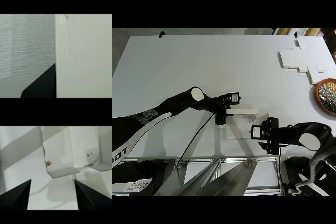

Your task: Fold the box and place the chain.

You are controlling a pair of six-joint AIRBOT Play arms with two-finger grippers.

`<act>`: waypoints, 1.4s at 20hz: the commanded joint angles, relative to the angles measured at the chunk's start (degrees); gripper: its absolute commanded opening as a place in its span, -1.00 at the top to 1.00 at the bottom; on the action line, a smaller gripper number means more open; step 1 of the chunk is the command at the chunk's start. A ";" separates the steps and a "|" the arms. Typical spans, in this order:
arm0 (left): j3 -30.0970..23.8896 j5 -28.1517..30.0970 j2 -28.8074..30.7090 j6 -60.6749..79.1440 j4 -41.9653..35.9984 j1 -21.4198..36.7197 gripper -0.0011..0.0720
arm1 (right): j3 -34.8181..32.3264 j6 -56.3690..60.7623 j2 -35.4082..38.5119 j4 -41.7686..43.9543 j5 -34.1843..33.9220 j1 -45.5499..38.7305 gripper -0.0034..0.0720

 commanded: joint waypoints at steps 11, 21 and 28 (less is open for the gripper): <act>0.04 0.00 0.02 0.02 -0.02 0.00 0.94 | -14.08 -12.13 -0.55 -1.57 -31.08 9.05 -0.90; 0.04 0.00 0.02 0.02 -0.02 0.00 0.94 | -8.26 -11.72 -0.79 -1.33 -28.13 2.05 -0.90; 0.04 0.00 0.02 0.02 -0.02 0.00 0.94 | -5.86 -11.98 -0.79 8.28 -22.93 -3.74 -0.90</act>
